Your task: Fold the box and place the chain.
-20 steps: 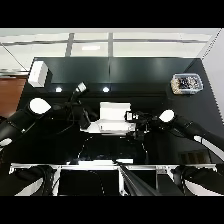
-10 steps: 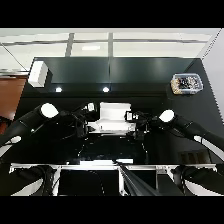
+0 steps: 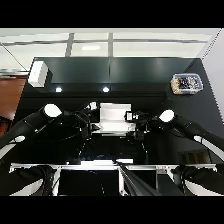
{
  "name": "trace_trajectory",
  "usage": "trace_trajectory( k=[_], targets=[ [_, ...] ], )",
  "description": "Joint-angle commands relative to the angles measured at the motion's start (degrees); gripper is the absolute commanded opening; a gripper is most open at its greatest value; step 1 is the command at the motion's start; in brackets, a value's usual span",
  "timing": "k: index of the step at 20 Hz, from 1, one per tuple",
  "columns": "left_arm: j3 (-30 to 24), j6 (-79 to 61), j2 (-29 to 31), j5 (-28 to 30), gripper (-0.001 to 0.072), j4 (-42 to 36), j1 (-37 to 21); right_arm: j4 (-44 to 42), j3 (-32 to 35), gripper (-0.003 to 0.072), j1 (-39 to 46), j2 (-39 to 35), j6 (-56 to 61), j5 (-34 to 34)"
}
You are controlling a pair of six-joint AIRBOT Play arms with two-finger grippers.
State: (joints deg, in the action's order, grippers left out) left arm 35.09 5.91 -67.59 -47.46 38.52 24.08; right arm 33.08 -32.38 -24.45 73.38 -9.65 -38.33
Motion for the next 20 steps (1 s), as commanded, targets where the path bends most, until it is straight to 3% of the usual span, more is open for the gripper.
trace_trajectory(
  k=[1,6,7,8,13,14,15,16,17,18,19,20],
  targets=[
    [0.0,-0.4,-0.5,-0.3,0.0342,-2.9,0.1,-0.1,0.0,0.0126,0.0,0.0,0.0,0.0],
    [0.0,-6.0,-4.8,-0.3,0.0326,-12.5,0.1,-0.1,0.0,0.0126,0.0,0.0,0.0,0.0],
    [0.0,-7.0,-5.3,-0.2,0.0249,-13.4,0.1,-0.1,0.0,0.0126,0.0,0.0,0.0,0.0],
    [0.0,-7.6,-5.7,-0.3,0.0202,-13.5,0.1,-0.1,0.0,0.0126,0.0,0.0,0.0,0.0],
    [0.0,-9.2,-6.6,0.9,0.0200,-9.7,1.7,-0.1,0.0,0.0126,0.0,0.0,0.0,0.0],
    [0.0,-9.2,-6.6,1.2,0.0225,-9.0,2.2,-0.1,0.0,0.0126,0.0,0.0,0.0,0.0],
    [0.0,-9.2,-6.6,1.9,0.0397,-9.0,2.6,-0.1,0.0,0.0126,0.0,0.0,0.0,0.0],
    [0.0,-9.1,-6.6,2.1,0.0428,-9.0,2.9,-0.1,0.0,0.0126,0.0,0.0,0.0,0.0],
    [0.0,-9.1,-6.6,1.9,0.0238,-9.0,3.0,-0.1,0.0,0.0126,0.0,0.0,0.0,0.0],
    [0.0,-9.1,-6.6,1.9,0.0178,-9.0,3.0,-0.1,0.0,0.0126,0.0,0.0,0.0,0.0],
    [0.0,-9.1,-6.5,1.8,0.0227,-9.0,3.0,-0.1,0.0,0.0126,0.0,0.0,0.0,0.0],
    [0.0,-8.9,-6.4,1.7,0.0155,-8.9,2.8,-0.1,0.0,0.0126,0.0,0.0,0.0,0.0]
  ],
)
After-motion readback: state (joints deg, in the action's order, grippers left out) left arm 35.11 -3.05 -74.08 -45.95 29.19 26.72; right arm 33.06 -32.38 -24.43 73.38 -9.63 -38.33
